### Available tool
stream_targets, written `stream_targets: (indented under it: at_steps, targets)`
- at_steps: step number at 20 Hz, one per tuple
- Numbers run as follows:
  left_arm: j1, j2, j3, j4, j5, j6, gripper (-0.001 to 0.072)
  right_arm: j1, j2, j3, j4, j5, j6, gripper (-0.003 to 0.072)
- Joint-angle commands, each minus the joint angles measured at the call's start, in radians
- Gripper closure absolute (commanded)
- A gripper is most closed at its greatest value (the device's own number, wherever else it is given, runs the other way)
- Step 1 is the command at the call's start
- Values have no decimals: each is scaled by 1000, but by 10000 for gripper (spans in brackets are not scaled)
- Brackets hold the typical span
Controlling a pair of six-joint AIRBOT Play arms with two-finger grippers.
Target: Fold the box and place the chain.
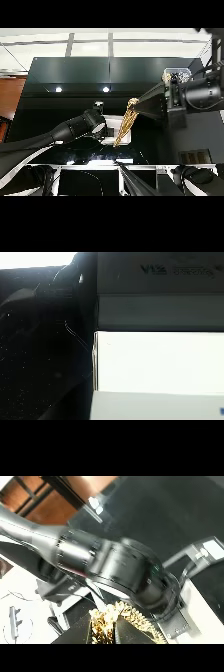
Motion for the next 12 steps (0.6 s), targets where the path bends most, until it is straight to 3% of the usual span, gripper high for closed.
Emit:
stream_targets:
  at_steps: [1, 4, 12]
  targets:
    - [0, 1, 1, 0, 0, 0, 684, 2, 0, -103, -8, -50, -2, 681]
    - [0, 1, 1, 0, 0, 0, 684, 2, -1, -189, -15, -117, -2, 681]
    - [0, 1, 1, 0, 0, 0, 684, 61, -1, -287, -2, -136, 7, 679]
